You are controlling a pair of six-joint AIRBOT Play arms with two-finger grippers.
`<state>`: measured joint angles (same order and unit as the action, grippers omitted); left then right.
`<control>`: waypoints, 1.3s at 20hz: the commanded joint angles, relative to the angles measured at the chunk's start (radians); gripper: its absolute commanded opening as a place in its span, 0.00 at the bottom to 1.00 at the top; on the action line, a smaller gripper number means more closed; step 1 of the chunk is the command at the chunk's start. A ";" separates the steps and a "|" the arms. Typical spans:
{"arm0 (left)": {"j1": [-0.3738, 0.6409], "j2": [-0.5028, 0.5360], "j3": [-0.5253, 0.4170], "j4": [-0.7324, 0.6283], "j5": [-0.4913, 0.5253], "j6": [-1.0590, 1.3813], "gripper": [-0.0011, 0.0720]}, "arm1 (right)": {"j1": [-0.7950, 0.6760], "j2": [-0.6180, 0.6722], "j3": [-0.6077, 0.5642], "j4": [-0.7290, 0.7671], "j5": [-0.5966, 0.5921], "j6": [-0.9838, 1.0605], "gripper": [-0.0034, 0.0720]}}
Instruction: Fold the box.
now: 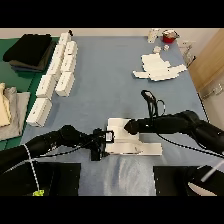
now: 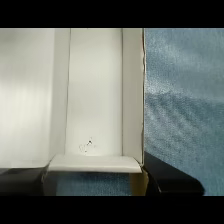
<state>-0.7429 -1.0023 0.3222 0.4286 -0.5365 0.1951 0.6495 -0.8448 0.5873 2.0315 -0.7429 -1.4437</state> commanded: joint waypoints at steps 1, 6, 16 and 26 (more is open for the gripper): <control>0.001 0.000 0.000 -0.002 0.003 -0.001 0.64 | 0.001 0.158 0.019 -0.227 -0.240 -0.085 0.42; 0.001 0.000 0.000 -0.002 0.003 -0.001 0.64 | 0.001 0.279 -0.021 -0.248 -0.569 -0.480 0.43; 0.001 0.000 0.000 -0.002 0.003 -0.001 0.64 | 0.102 0.207 -0.158 -0.290 -0.297 -0.853 0.75; 0.001 0.000 0.000 -0.002 0.003 -0.001 0.64 | 0.137 0.102 -0.156 -0.272 -0.161 -0.895 0.69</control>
<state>-0.7429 -1.0023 0.3222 0.4263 -0.5331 0.1936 0.7708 -0.7311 0.4316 1.7351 -0.9245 -2.3291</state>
